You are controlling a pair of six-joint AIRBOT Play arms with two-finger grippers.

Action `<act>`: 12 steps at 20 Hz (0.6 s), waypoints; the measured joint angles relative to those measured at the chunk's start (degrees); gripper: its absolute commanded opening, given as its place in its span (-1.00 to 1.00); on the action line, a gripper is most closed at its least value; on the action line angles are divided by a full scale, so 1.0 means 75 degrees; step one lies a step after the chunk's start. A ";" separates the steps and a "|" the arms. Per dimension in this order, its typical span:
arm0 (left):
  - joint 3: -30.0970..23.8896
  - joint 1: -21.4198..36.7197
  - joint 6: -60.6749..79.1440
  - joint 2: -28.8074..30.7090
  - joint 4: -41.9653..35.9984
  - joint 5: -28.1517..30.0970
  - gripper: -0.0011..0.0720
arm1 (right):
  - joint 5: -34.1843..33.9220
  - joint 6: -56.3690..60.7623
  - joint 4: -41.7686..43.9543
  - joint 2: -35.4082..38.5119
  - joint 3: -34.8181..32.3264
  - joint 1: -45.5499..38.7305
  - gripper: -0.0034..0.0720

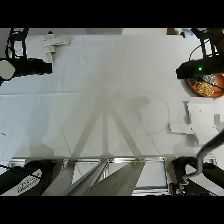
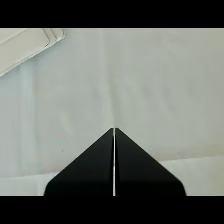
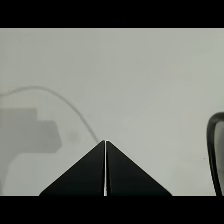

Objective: Fold the box and place the chain.

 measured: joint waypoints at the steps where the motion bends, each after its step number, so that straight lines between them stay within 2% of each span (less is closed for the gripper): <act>1: 0.0000 0.0000 0.0000 0.0000 0.0000 0.0000 -0.94 | -0.0003 0.0000 0.0096 0.0000 0.0000 0.0000 -0.89; 7: 0.0000 0.0000 0.0000 0.0000 0.0000 0.0000 -0.94 | 0.0000 0.0003 0.0533 0.0000 0.0000 0.0000 -0.88; 8: 0.0000 0.0000 0.0000 0.0000 0.0000 0.0000 -0.94 | -0.0009 0.0003 0.0562 0.0000 0.0000 -0.0003 -0.82; 10: 0.0000 0.0000 0.0000 0.0000 0.0000 0.0000 -0.94 | -0.0105 0.0003 0.0597 0.0006 0.0000 0.0000 -0.41; 12: 0.0000 0.0000 0.0000 0.0000 -0.0003 0.0000 -0.94 | -0.0236 0.0003 0.0580 0.0012 0.0035 -0.0003 -0.40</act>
